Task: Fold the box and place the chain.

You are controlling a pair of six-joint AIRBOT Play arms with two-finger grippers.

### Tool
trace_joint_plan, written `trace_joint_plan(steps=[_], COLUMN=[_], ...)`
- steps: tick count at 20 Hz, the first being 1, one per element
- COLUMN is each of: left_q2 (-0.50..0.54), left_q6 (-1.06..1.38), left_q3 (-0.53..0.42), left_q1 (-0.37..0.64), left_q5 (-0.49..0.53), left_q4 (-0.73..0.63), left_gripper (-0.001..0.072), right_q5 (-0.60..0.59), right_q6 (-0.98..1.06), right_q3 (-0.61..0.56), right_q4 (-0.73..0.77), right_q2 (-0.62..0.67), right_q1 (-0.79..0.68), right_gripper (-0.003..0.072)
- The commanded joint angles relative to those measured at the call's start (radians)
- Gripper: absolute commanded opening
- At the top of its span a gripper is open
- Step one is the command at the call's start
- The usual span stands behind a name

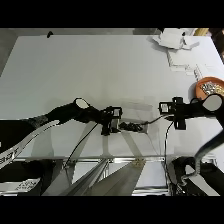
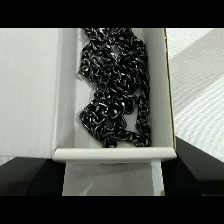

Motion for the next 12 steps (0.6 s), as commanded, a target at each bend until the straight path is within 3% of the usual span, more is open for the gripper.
trace_joint_plan(steps=[1, 7, 12], left_q2=[0.0, 0.0, 0.0], left_q6=[0.0, 0.0, 0.0], left_q3=[0.0, 0.0, 0.0], left_q1=[0.001, 0.001, 0.001], left_q5=[0.0, 0.0, 0.0], left_q4=[0.0, 0.0, 0.0], left_gripper=[0.0273, 0.0273, 0.0273], right_q5=[-0.045, -0.142, -0.143], right_q6=[-0.097, -0.122, -0.143], right_q3=[-0.001, -0.001, -0.001], right_q4=[-0.002, 0.003, 0.006], right_q2=[-0.103, -0.209, -0.257], right_q1=[-0.009, -0.009, -0.009], right_gripper=[0.0176, 0.0176, 0.0153])
